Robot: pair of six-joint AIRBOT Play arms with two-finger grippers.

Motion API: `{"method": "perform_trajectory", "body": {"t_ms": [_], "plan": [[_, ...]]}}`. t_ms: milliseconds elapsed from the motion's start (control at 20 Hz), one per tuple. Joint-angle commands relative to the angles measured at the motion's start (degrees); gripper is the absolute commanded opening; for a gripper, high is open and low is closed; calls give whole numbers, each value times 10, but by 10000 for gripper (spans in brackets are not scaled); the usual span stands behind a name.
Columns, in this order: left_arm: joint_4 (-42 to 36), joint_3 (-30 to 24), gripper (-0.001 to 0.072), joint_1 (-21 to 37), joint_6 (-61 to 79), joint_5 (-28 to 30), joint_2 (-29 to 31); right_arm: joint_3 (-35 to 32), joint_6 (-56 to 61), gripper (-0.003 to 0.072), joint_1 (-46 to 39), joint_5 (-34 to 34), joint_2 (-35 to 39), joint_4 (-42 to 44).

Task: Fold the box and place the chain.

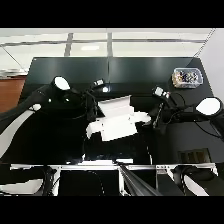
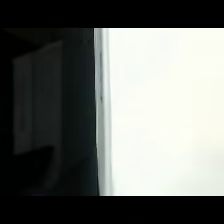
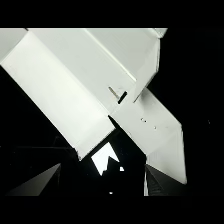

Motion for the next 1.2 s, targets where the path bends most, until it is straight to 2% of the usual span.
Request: {"method": "perform_trajectory", "body": {"t_ms": [0, 300, 550, 600, 650, 950, 1150], "plan": [[2, -41, 25, -30, 168, 82, 15, -5, -61, 594, 37, -39, 0, -30], [23, -41, 26, -36, 182, 134, 0, -81, -120, 594, 83, -93, -8, -30], [23, -41, 27, -36, 180, 101, -12, -135, -120, 596, 127, -190, -8, -26], [24, -41, 27, -36, 180, 102, -12, -140, -120, 682, 130, -204, -8, -14], [24, -41, 27, -36, 180, 102, -12, -143, -120, 708, 131, -211, -9, -1], [23, -41, 27, -36, 180, 107, -16, -143, -215, 706, 143, -210, -44, 23], [17, -41, 27, -36, 180, 111, -18, -143, -251, 702, 156, -247, -54, 63]]}}
